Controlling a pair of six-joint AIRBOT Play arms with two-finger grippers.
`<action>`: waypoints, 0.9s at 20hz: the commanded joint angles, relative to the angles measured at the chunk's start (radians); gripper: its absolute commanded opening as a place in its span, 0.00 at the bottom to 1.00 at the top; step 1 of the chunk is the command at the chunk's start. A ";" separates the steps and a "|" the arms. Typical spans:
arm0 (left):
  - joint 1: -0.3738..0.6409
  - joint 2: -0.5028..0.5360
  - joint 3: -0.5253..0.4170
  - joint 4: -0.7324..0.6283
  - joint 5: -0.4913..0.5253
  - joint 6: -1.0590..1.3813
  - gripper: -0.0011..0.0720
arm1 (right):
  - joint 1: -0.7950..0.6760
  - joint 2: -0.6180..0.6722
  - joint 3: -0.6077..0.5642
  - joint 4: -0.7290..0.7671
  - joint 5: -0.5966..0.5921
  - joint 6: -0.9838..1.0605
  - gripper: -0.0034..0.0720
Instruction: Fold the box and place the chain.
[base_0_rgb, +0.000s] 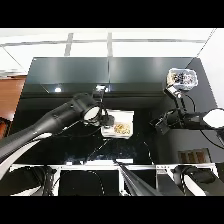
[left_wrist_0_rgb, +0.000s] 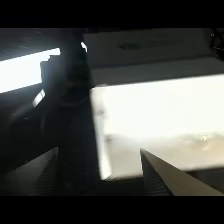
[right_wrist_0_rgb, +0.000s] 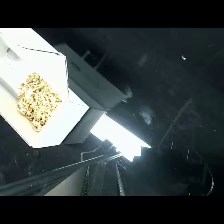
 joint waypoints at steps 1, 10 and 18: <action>0.046 0.172 -0.116 0.072 -0.010 0.053 0.84 | 0.000 0.001 0.001 -0.001 -0.013 -0.001 0.34; 0.380 0.325 -0.565 -0.758 0.289 1.249 1.00 | 0.000 0.001 0.001 -0.001 -0.019 0.000 0.34; 0.379 0.233 -0.533 -0.772 0.368 2.038 1.00 | 0.000 0.001 0.001 0.018 -0.019 0.000 0.34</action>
